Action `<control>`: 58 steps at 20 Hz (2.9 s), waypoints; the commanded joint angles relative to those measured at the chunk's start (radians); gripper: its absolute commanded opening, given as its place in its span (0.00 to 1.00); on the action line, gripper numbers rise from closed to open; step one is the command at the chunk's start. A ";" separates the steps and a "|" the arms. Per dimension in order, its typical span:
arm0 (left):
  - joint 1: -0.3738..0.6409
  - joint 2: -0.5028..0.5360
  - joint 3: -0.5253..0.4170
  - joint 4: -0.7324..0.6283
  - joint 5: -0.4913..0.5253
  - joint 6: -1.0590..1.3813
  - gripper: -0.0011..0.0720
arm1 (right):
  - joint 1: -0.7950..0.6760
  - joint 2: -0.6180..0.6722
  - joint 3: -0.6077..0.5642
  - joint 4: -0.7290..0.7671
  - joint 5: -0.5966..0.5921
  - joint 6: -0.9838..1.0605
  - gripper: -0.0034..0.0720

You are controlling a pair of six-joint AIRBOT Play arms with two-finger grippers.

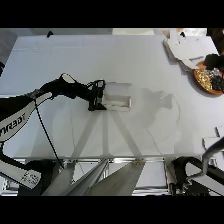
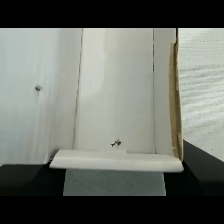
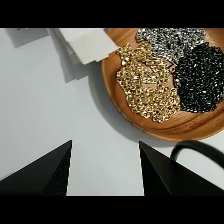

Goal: Fold the box and place the chain.

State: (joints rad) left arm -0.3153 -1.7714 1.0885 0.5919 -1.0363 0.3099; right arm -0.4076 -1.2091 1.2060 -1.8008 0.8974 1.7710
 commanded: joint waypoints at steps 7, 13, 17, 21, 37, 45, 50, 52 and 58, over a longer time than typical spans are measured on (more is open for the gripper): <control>0.000 0.000 0.000 0.000 0.000 0.000 0.58 | -0.200 -0.370 0.038 0.105 -0.269 -0.027 0.63; 0.000 0.000 0.000 0.000 0.000 0.000 0.58 | -0.200 -0.541 0.202 0.107 -0.219 -0.016 0.62; 0.000 0.000 0.000 0.000 0.000 0.000 0.58 | -0.214 -0.600 0.203 0.157 -0.146 -0.012 0.62; 0.000 0.000 0.000 0.000 0.000 0.000 0.58 | -0.211 -0.607 0.203 0.186 -0.139 -0.016 0.41; 0.000 0.000 0.000 0.000 0.000 0.000 0.58 | -0.179 -0.371 0.203 0.125 -0.035 -0.186 0.06; 0.000 0.000 0.000 0.000 0.000 0.000 0.58 | -0.071 -0.134 0.203 0.123 0.154 -0.316 0.06; 0.000 0.000 0.000 0.000 0.000 0.000 0.58 | 0.042 -0.021 0.202 0.127 0.285 -0.334 0.05; 0.000 0.000 0.000 0.000 0.000 0.000 0.58 | 0.108 0.015 0.202 0.127 0.325 -0.333 0.05; 0.000 0.000 0.000 0.000 0.000 0.000 0.58 | 0.352 0.050 0.201 0.134 0.483 -0.333 0.05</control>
State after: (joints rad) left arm -0.3153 -1.7714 1.0885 0.5915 -1.0363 0.3099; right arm -0.1677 -1.1770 1.4075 -1.6695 1.2896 1.4395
